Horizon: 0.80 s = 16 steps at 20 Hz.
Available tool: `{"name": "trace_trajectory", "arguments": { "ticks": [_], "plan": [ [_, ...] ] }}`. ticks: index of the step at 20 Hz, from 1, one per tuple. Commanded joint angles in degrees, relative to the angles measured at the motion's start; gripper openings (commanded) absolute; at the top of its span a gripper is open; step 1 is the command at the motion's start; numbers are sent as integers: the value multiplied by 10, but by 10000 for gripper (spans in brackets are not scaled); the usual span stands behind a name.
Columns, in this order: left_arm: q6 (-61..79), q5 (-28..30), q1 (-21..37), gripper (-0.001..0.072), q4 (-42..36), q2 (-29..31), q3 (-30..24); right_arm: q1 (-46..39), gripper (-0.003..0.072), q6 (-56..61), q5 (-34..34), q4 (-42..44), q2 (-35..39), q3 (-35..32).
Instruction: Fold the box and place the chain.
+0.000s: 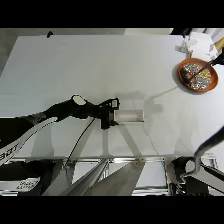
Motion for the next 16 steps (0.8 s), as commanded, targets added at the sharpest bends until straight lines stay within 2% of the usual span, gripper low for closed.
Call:
{"name": "trace_trajectory", "arguments": {
  "ticks": [1,7,16],
  "plan": [
    [0,0,0,138,0,0,0,2,13,-9,33,60,64,0],
    [0,0,0,138,0,0,0,72,13,-9,75,59,131,0],
    [0,0,0,138,0,0,0,186,13,-4,95,56,139,-33]
  ]
}}
